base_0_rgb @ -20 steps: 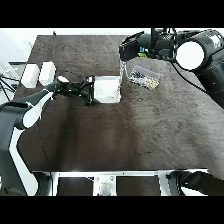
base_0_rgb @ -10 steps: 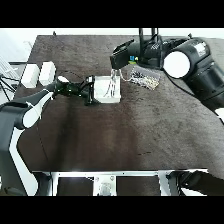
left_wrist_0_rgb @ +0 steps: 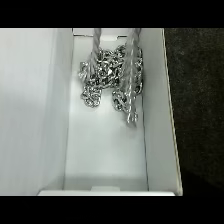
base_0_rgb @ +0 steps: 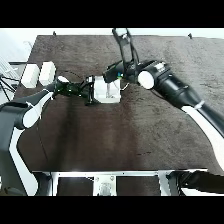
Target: Fold the box and place the chain.
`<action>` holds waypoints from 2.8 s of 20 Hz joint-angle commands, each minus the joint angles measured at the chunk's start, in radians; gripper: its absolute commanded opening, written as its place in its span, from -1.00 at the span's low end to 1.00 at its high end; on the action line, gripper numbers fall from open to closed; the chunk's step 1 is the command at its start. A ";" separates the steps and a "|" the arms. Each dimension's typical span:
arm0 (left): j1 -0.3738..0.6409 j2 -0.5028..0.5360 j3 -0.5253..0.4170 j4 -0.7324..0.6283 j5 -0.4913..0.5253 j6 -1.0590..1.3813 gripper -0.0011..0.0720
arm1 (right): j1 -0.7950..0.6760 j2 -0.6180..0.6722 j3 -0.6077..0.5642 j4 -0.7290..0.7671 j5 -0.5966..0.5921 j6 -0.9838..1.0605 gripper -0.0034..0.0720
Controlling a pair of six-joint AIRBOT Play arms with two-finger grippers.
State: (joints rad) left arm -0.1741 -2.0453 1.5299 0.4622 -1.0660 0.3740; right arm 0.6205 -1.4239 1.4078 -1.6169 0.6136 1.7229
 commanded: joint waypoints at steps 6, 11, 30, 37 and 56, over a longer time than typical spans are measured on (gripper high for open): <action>0.000 0.000 0.000 0.000 0.000 0.000 0.75 | -0.011 -0.286 -0.095 0.020 -0.159 0.050 -0.44; 0.000 0.000 0.000 0.000 0.000 0.000 0.75 | -0.027 -0.166 -0.095 0.011 -0.119 0.053 0.07; 0.000 0.000 0.000 0.000 0.000 0.000 0.75 | -0.369 -0.478 0.143 0.229 -0.078 0.180 0.07; 0.000 0.000 0.000 0.000 0.000 0.000 0.75 | -0.358 -0.512 0.165 0.230 -0.190 0.129 -0.87; 0.000 0.000 0.000 0.000 0.000 0.000 0.75 | -0.088 0.133 0.172 -0.117 0.144 0.045 -0.88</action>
State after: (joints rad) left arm -0.1741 -2.0453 1.5299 0.4622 -1.0660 0.3740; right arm 0.4881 -1.3388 1.5791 -1.6955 0.7479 1.7687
